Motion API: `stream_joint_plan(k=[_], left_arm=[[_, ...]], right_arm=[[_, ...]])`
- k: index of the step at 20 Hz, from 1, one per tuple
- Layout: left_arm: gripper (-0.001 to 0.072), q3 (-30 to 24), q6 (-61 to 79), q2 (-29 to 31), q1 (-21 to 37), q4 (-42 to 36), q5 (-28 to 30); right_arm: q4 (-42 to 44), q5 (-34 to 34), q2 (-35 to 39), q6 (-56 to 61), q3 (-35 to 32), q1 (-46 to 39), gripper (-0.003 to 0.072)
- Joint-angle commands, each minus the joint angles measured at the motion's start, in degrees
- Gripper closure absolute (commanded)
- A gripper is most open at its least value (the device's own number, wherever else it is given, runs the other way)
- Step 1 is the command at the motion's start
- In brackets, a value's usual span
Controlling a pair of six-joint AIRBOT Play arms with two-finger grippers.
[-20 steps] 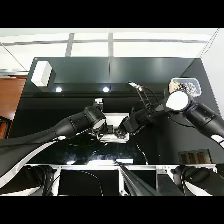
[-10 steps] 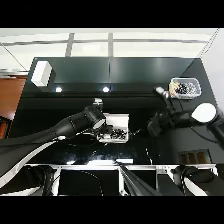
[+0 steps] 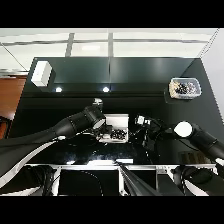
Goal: Fold the box and place the chain.
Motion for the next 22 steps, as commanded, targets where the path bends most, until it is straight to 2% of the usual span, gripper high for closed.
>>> stream_joint_plan(k=[1, 6, 9, 10, 13, 14, 15, 18, 22], left_arm=[[0.0679, 0.0, 0.0, 0.0, 0.0, 0.0, 0.1], [0.068, 0.0, 0.0, 0.0, 0.0, 0.0, 0.1], [0.0679, 0.0, 0.0, 0.0, 0.0, 0.0, 0.1], [0.0679, 0.0, 0.0, 0.0, 0.0, 0.0, 0.1], [0.0679, 0.0, 0.0, 0.0, 0.0, 0.0, 0.0], [0.068, 0.0, 0.0, 0.0, 0.0, 0.0, 0.1], [0.068, 0.0, 0.0, 0.0, 0.0, 0.0, 0.0], [0.0679, 0.0, 0.0, 0.0, 0.0, 0.0, -0.1], [0.068, 0.0, 0.0, 0.0, 0.0, 0.0, 0.0]], right_arm=[[1.8, -5.2, -3.5, -8.7, -0.4, 0.7, -0.0034], [1.8, -7.4, -5.6, -8.7, -0.4, 0.7, -0.0034], [1.8, -7.6, -6.5, -8.7, -0.4, 0.7, 0.0145], [1.8, -7.7, -6.5, -8.6, -0.4, 0.7, 0.0243], [1.8, -7.7, -6.5, -7.9, -0.4, 0.7, 0.0277], [1.7, -7.3, -6.5, -6.2, -0.3, 0.6, 0.057], [1.7, -6.9, -6.3, -4.8, 0.0, 0.6, 0.066], [-0.5, -3.0, -4.9, 2.1, 1.9, 0.6, 0.0669], [-10.6, 7.0, 1.0, 20.5, 8.9, 0.6, 0.067]])
